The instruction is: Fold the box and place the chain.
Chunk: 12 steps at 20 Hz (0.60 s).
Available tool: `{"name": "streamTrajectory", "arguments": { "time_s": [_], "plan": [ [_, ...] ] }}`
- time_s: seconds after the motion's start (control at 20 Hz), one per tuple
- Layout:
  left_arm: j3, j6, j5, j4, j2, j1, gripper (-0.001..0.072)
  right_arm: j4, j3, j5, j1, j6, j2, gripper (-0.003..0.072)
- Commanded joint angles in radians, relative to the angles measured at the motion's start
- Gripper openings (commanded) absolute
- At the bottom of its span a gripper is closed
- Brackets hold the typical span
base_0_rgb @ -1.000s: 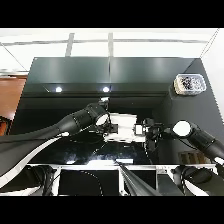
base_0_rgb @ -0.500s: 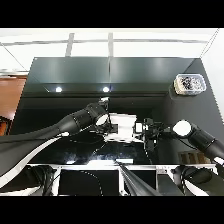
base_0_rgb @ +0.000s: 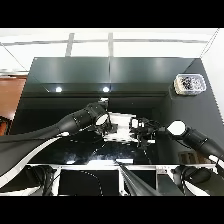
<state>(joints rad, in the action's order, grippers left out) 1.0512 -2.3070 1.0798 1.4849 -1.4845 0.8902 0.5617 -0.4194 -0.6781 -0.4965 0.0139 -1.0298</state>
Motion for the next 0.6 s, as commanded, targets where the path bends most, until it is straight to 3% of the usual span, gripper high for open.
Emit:
{"name": "streamTrajectory", "arguments": {
  "time_s": [0.0, 0.15, 0.2, 0.25, 0.35, 0.4, 0.45, 0.55],
  "plan": [
    [0.000, 0.000, -0.002, -0.005, 0.000, 0.000, 0.0031, -0.024, 0.000, 0.017, -0.007, 0.000, -0.026, 0.0138],
    [0.000, -0.001, -0.002, -0.005, 0.000, 0.000, 0.0031, -0.037, 0.000, 0.017, -0.007, 0.000, -0.028, 0.0141],
    [0.000, 0.000, -0.002, -0.005, 0.000, 0.000, 0.0031, -0.039, 0.000, 0.020, -0.007, -0.009, -0.028, 0.0268],
    [0.000, 0.000, -0.002, -0.005, 0.000, 0.000, 0.0031, -0.038, 0.000, 0.025, -0.007, -0.013, -0.028, 0.0343],
    [0.000, 0.000, -0.002, -0.005, 0.000, 0.000, 0.0031, -0.038, 0.000, 0.029, -0.007, -0.015, -0.028, 0.0172],
    [0.000, 0.000, -0.002, -0.005, 0.000, 0.000, 0.0031, -0.040, 0.000, 0.039, -0.007, -0.018, -0.028, 0.0362],
    [0.000, 0.000, -0.002, -0.005, 0.000, 0.000, 0.0031, -0.041, 0.000, 0.043, -0.007, -0.027, -0.028, 0.0427],
    [0.000, -0.001, -0.002, -0.005, 0.000, 0.000, 0.0031, -0.030, 0.000, 0.043, -0.005, -0.074, -0.026, 0.0011]
  ]
}}
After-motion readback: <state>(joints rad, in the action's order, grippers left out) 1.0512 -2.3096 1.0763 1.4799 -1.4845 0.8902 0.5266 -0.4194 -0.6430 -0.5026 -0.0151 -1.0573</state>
